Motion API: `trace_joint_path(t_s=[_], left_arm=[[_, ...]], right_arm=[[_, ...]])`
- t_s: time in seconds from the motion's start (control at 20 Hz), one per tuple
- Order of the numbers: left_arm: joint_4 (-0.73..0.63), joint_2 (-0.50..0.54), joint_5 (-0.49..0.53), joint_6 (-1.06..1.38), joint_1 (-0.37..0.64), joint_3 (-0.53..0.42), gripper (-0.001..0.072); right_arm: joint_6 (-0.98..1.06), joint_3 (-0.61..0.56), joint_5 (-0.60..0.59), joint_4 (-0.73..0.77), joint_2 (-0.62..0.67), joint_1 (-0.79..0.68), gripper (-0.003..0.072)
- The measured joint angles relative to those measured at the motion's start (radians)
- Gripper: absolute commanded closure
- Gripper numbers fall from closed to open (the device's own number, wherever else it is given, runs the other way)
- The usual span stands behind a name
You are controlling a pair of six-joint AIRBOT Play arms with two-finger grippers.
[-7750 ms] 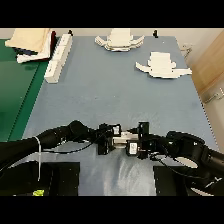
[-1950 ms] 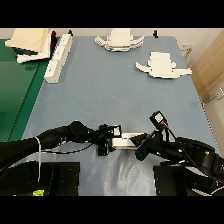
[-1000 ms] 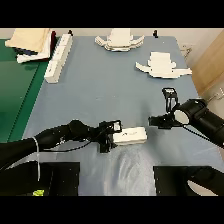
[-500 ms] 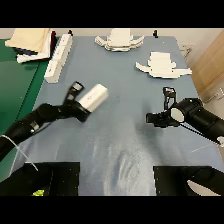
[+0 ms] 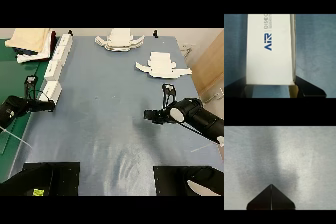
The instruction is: Fold the box.
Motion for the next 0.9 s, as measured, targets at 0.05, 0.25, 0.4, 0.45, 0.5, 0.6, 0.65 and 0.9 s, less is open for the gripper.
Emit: trace_joint_path(t_s=[0.05,0.25,0.4,0.45,0.5,0.6,0.65,0.9], left_arm=[[0.003,-0.033,0.012,-0.005,0.01,0.021,0.025],[-0.02,-0.148,0.053,-0.013,0.027,0.111,0.025],[-0.036,-0.224,0.068,-0.015,0.032,0.171,0.025],[-0.037,-0.243,0.076,-0.015,0.032,0.182,0.025],[-0.038,-0.259,0.085,-0.015,0.032,0.19,0.025],[-0.042,-0.282,0.108,-0.014,0.033,0.201,0.025],[-0.042,-0.29,0.117,-0.013,0.033,0.204,0.0249],[-0.045,-0.307,0.134,-0.013,0.03,0.211,0.025]], right_arm=[[0.0,0.0,-0.005,0.0,0.0,0.0,0.0685],[0.0,0.0,-0.019,0.0,0.0,0.0,0.0684],[0.0,0.0,-0.024,0.0,0.0,0.0,0.0684],[0.0,0.0,-0.024,0.0,0.0,0.0,0.0684],[0.001,0.0,-0.027,0.001,0.0,0.0,0.0684],[0.001,0.0,-0.027,0.001,0.0,0.0,0.0684],[0.001,0.0,-0.028,0.001,0.0,0.0,0.0684],[0.001,0.0,-0.03,0.005,0.0,0.0,0.0684]])
